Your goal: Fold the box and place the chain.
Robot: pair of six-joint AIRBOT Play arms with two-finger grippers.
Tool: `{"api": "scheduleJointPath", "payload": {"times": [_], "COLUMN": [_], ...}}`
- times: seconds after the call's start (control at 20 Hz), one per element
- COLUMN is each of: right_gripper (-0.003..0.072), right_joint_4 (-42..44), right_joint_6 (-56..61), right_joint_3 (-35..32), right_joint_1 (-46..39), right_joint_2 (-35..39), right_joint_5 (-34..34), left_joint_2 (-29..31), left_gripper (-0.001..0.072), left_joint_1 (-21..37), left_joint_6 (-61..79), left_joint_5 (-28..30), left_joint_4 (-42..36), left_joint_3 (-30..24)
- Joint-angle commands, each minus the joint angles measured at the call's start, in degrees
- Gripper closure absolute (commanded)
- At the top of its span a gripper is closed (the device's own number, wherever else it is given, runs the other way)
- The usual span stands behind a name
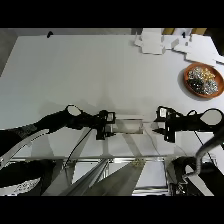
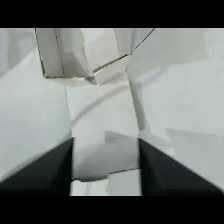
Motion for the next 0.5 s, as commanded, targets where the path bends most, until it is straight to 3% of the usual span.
{"api": "scheduleJointPath", "payload": {"times": [0.0, 0.05, 0.1, 0.2, 0.25, 0.35, 0.4, 0.45], "right_gripper": [0.0544, 0.0592, 0.0592, 0.0584, 0.0543, 0.0207, 0.0131, 0.0128], "right_joint_4": [5.07, 6.86, 8.63, 11.52, 12.52, 13.2, 13.2, 13.2], "right_joint_6": [1.07, 1.05, 1.05, 1.05, 0.81, 0.5, 0.57, 0.55], "right_joint_3": [0.07, 0.07, 0.07, 0.07, 0.07, 0.07, 0.07, 0.07], "right_joint_1": [-0.37, -0.37, -0.37, -0.37, -0.37, -0.37, -0.37, -0.37], "right_joint_2": [2.58, 2.84, 3.26, 4.07, 4.37, 4.55, 4.55, 4.55], "right_joint_5": [6.6, 7.98, 8.13, 7.87, 7.58, 5.57, 4.26, 3.23], "left_joint_2": [0.04, 0.04, 0.04, 0.04, 0.04, 0.04, 0.04, 0.04], "left_gripper": [0.0502, 0.0502, 0.0502, 0.0502, 0.0502, 0.0502, 0.0502, 0.0502], "left_joint_1": [0.02, 0.02, 0.02, 0.02, 0.02, 0.02, 0.02, 0.02], "left_joint_6": [-0.11, -0.11, -0.11, -0.11, -0.11, -0.11, -0.11, -0.11], "left_joint_5": [0.33, 0.31, 0.31, 0.31, 0.31, 0.31, 0.33, 0.31], "left_joint_4": [-0.24, -0.24, -0.24, -0.24, -0.24, -0.24, -0.24, -0.24], "left_joint_3": [0.0, 0.0, 0.0, 0.0, 0.0, 0.0, 0.0, 0.0]}}
